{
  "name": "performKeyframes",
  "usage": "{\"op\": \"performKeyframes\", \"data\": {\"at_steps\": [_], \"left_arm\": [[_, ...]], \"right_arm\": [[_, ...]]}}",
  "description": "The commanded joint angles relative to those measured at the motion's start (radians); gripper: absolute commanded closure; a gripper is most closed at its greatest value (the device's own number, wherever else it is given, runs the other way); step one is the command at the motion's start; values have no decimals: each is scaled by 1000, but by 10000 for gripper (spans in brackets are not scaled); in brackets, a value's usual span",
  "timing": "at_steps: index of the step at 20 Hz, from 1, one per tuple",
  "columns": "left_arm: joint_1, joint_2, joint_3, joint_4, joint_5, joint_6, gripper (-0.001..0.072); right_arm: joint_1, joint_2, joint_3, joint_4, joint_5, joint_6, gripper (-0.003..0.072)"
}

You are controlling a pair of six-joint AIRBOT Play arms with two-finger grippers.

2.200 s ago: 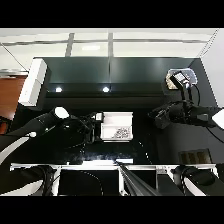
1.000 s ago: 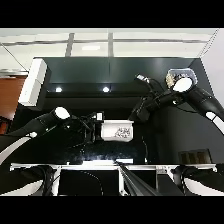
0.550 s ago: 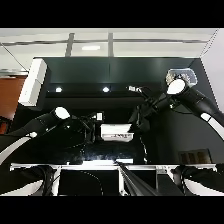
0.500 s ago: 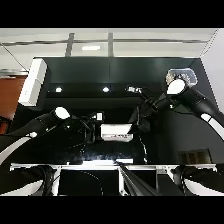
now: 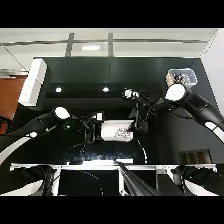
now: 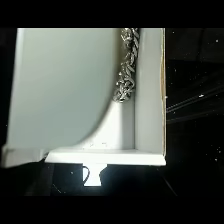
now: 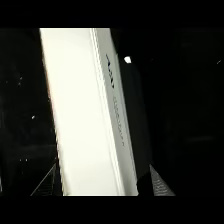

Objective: Fold the box and place the chain.

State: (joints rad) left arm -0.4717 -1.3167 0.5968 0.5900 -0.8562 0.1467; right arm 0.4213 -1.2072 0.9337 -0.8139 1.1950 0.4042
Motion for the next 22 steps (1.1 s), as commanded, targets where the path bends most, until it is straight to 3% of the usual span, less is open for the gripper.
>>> {"op": "performKeyframes", "data": {"at_steps": [1, 5, 9, 15, 22], "left_arm": [[-1, -1, 0, 0, 0, 0, 334], [-1, -1, 0, 0, 0, 0, 334], [-1, -1, 0, 0, 0, 0, 334], [-1, -1, 0, 0, 0, 0, 334], [-1, -1, 0, 0, 0, 0, 334]], "right_arm": [[-14, 106, 16, 24, -33, 39, 13], [-141, 174, 3, 153, -68, 68, 13], [-157, 150, -130, 195, -251, 38, 13], [-81, 111, -237, 255, -143, -80, 13], [-14, 111, -241, 160, -203, -89, 13]]}}
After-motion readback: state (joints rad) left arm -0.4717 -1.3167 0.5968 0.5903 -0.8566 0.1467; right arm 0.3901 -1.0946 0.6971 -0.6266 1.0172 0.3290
